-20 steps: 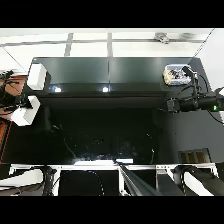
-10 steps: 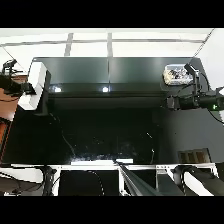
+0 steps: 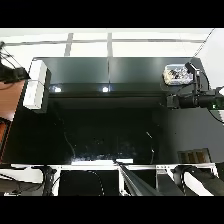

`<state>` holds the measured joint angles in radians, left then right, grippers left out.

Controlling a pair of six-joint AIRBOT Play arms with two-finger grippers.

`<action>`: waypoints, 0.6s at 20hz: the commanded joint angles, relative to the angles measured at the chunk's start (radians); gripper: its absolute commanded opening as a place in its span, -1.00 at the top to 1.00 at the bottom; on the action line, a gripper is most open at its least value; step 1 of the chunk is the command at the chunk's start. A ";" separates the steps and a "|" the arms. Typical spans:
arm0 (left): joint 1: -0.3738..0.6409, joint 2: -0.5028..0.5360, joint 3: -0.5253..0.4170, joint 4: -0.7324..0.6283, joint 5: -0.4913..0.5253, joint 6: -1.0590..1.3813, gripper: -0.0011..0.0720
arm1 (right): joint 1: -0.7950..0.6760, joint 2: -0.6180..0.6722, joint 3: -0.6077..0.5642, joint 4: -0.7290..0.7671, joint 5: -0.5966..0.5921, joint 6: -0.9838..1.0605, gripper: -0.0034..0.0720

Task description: Fold the box and place the chain.

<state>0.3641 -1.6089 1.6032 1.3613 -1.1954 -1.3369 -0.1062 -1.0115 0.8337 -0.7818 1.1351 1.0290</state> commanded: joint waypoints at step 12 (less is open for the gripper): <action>-0.246 0.773 -0.870 -0.108 0.401 0.081 0.90 | 0.055 0.000 0.000 -0.128 -0.406 -0.004 0.87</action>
